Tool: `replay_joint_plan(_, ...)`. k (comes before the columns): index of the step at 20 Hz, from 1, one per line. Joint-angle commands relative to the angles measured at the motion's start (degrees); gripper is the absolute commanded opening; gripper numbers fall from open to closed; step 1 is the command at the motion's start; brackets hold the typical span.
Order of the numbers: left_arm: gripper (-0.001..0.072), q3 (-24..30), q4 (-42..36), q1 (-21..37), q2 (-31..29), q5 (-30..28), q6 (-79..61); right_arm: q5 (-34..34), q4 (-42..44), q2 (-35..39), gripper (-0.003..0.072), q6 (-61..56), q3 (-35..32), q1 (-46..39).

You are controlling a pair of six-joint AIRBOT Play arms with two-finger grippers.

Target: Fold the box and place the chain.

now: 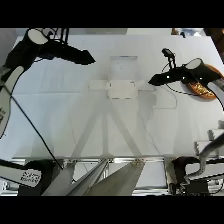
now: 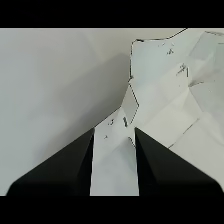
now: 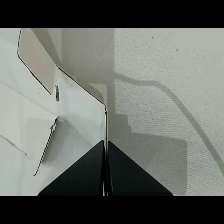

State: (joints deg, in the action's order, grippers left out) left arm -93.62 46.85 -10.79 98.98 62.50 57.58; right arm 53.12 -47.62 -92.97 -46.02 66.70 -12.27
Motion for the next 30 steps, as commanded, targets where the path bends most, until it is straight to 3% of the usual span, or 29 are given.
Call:
replay_joint_plan(1, 0.0500, -7.80, -1.42, -0.68, 7.39, 3.52, -8.74, 0.00, 0.02, 0.04, 0.0009, -0.02, -0.02, 0.04)
replay_joint_plan(2, 0.0605, -8.59, -1.44, -1.14, 9.09, 3.50, -10.93, 0.00, 0.02, 0.04, 0.0009, -0.02, -0.02, 0.04)
replay_joint_plan(3, 0.0612, -8.79, -1.53, -1.60, 10.40, 3.50, -13.70, 0.00, 0.02, 0.04, 0.0009, -0.02, -0.02, 0.04)
replay_joint_plan(9, 0.0611, -13.03, -5.46, -2.78, 17.90, 3.78, -19.06, 0.00, 0.02, 0.04, 0.0009, -0.02, -0.02, 0.04)
replay_joint_plan(17, 0.0608, -17.46, -10.40, -4.98, 21.79, 0.90, -21.77, 0.00, 0.02, 0.04, 0.0009, -0.02, -0.02, 0.04)
replay_joint_plan(30, 0.0558, -17.46, -8.61, -7.96, 22.69, 9.75, -24.50, 0.00, 0.02, 0.04, 0.0009, -0.02, -0.02, 0.04)
